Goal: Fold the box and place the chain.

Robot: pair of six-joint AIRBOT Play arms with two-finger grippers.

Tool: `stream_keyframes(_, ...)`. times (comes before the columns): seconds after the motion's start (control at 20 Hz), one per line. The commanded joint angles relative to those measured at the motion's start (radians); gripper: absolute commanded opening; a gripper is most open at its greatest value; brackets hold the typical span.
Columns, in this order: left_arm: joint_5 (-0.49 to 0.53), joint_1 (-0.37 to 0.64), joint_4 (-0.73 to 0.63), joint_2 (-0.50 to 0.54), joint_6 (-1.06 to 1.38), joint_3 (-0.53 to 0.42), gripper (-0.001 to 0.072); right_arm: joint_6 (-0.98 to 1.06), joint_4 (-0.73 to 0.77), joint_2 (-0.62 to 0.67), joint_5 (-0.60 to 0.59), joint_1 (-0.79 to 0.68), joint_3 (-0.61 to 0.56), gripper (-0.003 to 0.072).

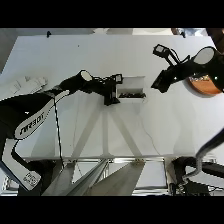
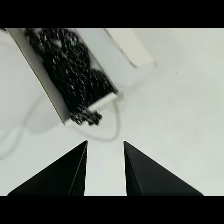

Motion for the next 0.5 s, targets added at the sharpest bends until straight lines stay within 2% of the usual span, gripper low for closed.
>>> stream_keyframes(0.0,0.000,0.000,0.000,0.001,0.000,0.000,0.0214,-0.229,-0.010,-0.049,0.011,-0.017,-0.037,0.0304)
stream_keyframes(0.05,0.000,0.000,0.000,0.001,0.000,0.000,0.0214,-0.273,-0.014,-0.068,0.012,-0.009,-0.043,0.0325)
stream_keyframes(0.45,0.000,0.000,0.000,0.001,0.000,-0.001,0.0214,-0.380,-0.020,-0.172,-0.037,0.049,-0.045,0.0325)
